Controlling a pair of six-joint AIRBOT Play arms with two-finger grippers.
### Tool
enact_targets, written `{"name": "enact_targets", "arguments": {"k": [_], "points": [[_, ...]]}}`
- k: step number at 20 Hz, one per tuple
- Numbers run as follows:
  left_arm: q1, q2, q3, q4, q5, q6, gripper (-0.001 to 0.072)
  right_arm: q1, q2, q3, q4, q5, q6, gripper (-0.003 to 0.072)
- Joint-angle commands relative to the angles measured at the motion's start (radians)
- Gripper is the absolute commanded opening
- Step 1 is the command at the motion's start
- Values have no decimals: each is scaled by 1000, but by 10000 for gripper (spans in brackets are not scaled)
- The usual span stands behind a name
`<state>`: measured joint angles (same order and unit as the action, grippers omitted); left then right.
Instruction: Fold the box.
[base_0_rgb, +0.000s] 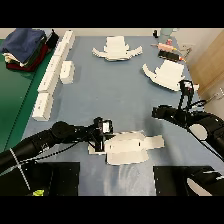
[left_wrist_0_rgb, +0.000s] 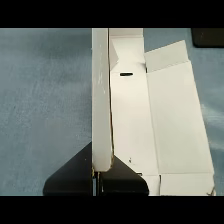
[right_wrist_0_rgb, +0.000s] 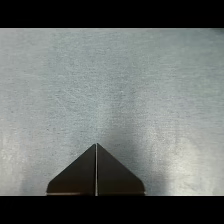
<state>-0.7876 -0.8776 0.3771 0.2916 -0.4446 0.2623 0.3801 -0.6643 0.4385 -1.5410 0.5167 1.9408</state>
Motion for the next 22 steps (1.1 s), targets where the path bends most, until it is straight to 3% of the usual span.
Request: {"name": "enact_targets", "arguments": {"k": [1,5,11,19,22], "points": [[2,-8,1,6,-19,14,15,0,1,0,0,0,0,4],[-34,-8,1,84,-26,7,16,0,1,0,0,-2,0,4],[-55,-8,1,89,-6,-29,15,0,1,0,0,-2,0,4],[-55,-8,1,98,-116,-159,16,0,1,0,0,-2,0,4],[-55,-8,1,98,-114,-159,16,0,1,0,1,-1,0,3]]}}
